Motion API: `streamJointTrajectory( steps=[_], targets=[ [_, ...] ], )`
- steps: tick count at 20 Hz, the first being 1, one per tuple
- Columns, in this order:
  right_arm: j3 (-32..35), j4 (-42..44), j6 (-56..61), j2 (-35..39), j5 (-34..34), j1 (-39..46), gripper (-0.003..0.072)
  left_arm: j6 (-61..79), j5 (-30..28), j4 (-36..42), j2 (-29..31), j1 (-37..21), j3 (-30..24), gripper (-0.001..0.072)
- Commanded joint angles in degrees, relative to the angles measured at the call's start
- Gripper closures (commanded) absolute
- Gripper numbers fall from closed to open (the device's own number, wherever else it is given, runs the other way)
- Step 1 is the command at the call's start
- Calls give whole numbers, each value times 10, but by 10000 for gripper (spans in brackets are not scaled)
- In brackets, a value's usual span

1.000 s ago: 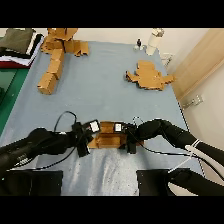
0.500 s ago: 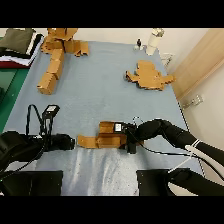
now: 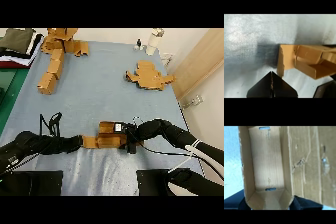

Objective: Fold the box.

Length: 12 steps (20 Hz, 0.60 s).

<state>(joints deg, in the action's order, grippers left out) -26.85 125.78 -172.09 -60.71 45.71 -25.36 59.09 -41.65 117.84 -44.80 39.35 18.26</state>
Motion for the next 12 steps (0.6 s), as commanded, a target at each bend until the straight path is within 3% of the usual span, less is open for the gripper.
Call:
streamJointTrajectory(
  steps=[1,8,12],
  targets=[
    [0,0,0,0,0,0,86,7,72,46,-48,9,-1,698],
    [0,0,0,0,0,0,85,17,132,82,-69,61,0,698],
    [0,0,0,0,0,-1,86,33,148,82,-68,82,31,698]
  ],
)
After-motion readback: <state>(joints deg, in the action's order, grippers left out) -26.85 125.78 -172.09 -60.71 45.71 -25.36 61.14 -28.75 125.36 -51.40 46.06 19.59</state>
